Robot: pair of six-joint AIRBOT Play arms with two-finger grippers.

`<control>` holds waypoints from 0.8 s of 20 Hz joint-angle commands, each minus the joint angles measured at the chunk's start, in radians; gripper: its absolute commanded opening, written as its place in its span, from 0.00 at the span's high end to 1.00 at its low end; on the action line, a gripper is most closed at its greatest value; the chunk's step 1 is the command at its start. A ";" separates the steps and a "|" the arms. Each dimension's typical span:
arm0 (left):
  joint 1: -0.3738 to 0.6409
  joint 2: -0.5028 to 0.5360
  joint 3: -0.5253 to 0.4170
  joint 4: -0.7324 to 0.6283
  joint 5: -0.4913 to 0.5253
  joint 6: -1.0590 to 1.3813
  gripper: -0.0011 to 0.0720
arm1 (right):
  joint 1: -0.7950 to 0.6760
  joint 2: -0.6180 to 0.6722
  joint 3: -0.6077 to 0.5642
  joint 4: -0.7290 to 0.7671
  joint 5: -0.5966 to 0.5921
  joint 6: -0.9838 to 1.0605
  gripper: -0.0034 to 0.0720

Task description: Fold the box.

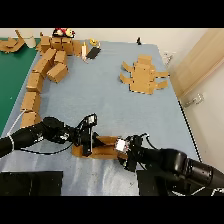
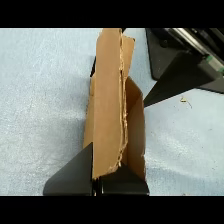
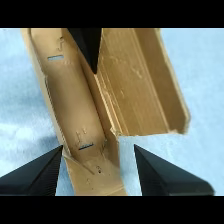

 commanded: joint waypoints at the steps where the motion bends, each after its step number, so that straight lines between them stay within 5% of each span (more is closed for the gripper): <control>1: 0.001 0.001 0.001 0.000 0.000 0.000 0.97 | -0.216 -0.034 0.000 0.452 0.003 -0.549 0.01; 5: 0.001 0.001 0.001 0.000 0.000 0.000 0.97 | -0.340 -0.179 0.033 0.645 -0.075 -0.809 0.01; 16: 0.001 0.001 0.001 0.000 0.000 0.000 0.97 | -0.345 -0.308 0.088 0.620 -0.091 -0.829 0.02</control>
